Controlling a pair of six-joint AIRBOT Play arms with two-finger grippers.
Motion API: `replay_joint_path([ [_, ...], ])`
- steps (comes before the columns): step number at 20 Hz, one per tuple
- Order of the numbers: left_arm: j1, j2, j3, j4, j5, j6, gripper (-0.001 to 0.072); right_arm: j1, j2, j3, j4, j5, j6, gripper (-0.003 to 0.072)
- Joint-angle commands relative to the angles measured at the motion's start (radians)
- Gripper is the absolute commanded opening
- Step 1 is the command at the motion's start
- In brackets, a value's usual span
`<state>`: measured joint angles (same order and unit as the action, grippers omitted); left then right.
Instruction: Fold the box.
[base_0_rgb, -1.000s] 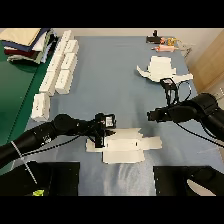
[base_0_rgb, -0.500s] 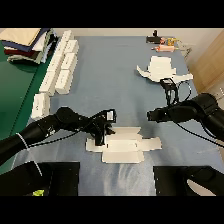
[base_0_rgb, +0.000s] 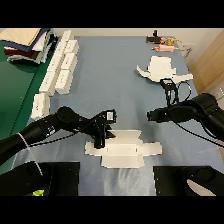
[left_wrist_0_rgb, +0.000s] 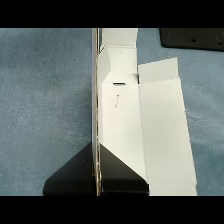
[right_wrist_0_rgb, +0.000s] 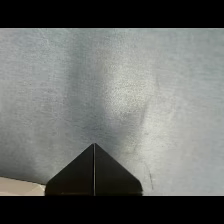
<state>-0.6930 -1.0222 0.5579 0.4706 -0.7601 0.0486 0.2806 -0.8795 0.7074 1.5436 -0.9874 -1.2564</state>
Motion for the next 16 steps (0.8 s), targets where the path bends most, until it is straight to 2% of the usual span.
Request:
replay_joint_path([
  [1, 0.001, 0.000, -0.003, 0.001, -0.009, -0.023, 0.0013, 0.001, 0.001, 0.001, 0.001, -0.019, -0.001, 0.0001],
  [3, 0.001, 0.000, -0.006, 0.001, 0.000, -0.020, 0.0013, 0.001, 0.001, 0.001, 0.001, -0.021, -0.001, 0.0001],
  [6, 0.002, 0.044, 0.011, 0.000, 0.152, 0.058, 0.0013, 0.001, 0.001, 0.001, 0.001, -0.021, -0.001, 0.0001],
  [8, 0.002, 0.077, 0.018, 0.001, 0.205, 0.127, 0.0012, 0.001, 0.001, 0.001, 0.001, -0.023, 0.000, 0.0001],
  [16, 0.000, 0.024, -0.006, -0.004, 0.201, 0.120, 0.0012, 0.001, 0.002, 0.001, 0.002, -0.025, 0.000, 0.0001],
])
